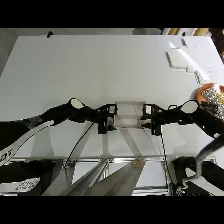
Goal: Fold the box and place the chain.
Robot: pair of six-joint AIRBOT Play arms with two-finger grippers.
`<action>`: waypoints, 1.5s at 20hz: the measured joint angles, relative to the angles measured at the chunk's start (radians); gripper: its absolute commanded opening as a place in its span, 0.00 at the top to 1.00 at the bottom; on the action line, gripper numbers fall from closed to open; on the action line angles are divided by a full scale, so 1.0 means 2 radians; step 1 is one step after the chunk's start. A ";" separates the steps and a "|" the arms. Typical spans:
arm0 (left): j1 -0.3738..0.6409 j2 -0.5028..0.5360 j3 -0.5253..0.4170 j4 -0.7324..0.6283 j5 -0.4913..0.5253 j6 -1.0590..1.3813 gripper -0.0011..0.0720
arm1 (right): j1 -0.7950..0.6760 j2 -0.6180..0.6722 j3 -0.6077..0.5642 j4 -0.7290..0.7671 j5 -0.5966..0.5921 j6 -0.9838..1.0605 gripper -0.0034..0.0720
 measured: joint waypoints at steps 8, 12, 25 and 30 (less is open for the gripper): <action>0.000 0.000 0.000 -0.001 0.001 0.000 0.59 | 0.000 0.010 -0.004 0.012 -0.007 0.067 0.48; 0.000 0.000 0.000 -0.001 0.001 0.000 0.59 | -0.018 0.083 -0.004 -0.031 0.004 0.196 0.93; 0.000 0.000 0.000 0.000 0.000 0.000 0.59 | -0.188 0.046 -0.005 -0.106 -0.002 0.579 0.93; 0.000 0.000 0.000 0.000 0.000 0.000 0.59 | -0.148 -0.025 -0.005 -0.110 0.032 0.618 0.93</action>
